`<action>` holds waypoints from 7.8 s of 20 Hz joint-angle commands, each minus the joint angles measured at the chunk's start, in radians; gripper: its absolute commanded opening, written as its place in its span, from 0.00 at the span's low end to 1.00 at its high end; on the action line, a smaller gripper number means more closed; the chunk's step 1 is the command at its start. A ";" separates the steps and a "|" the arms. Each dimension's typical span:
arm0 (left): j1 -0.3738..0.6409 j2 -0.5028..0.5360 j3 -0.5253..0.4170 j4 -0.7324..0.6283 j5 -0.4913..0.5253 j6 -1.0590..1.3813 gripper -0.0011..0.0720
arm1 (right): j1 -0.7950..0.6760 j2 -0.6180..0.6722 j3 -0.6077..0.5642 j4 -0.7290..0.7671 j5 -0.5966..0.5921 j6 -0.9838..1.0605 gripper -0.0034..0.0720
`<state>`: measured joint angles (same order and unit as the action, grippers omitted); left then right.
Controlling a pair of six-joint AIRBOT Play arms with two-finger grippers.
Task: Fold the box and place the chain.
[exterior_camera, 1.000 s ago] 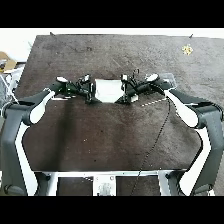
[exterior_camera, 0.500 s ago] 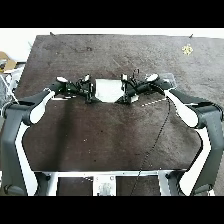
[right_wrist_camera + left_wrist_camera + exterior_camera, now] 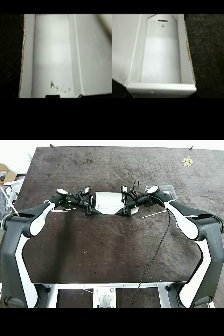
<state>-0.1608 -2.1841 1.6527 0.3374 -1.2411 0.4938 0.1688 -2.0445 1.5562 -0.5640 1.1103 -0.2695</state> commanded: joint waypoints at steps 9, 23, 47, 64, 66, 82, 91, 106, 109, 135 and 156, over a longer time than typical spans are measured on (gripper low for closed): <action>0.000 0.000 0.000 -0.005 0.003 0.002 0.32 | 0.000 0.000 0.000 0.000 0.001 0.000 0.63; 0.000 0.000 0.000 -0.005 0.003 0.002 0.32 | 0.000 0.000 0.000 0.003 0.016 0.001 0.63; 0.000 0.000 0.000 -0.005 0.003 0.002 0.32 | -0.006 0.264 0.000 -0.410 0.013 0.405 0.94; 0.000 0.000 0.000 -0.005 0.003 0.002 0.32 | -0.003 0.140 -0.003 0.117 -0.325 0.318 0.05; 0.000 0.000 0.000 -0.005 0.003 0.002 0.32 | -0.003 0.119 -0.003 0.116 -0.325 0.297 0.05; 0.000 0.000 0.000 -0.005 0.003 0.002 0.32 | -0.006 0.101 -0.002 0.120 -0.317 0.288 0.05; 0.000 0.000 0.000 -0.005 0.003 0.002 0.32 | -0.055 0.315 -0.002 -0.107 -0.154 0.293 0.78; 0.000 0.000 0.000 -0.005 0.003 0.002 0.32 | 0.003 0.216 -0.003 -0.375 -0.028 0.206 0.73; 0.000 0.000 0.000 -0.005 0.003 0.002 0.32 | 0.008 0.199 -0.002 -0.374 -0.035 0.201 0.63; 0.000 0.000 0.000 -0.005 0.003 0.002 0.32 | 0.085 0.128 -0.002 -0.232 -0.135 0.145 0.32; 0.000 0.000 0.000 -0.005 0.003 0.002 0.32 | 0.068 0.156 -0.002 -0.385 -0.079 0.386 0.16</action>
<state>-0.1604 -2.1834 1.6531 0.3317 -1.2377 0.4950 0.2462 -1.9011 1.5536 -0.8818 1.0061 0.0025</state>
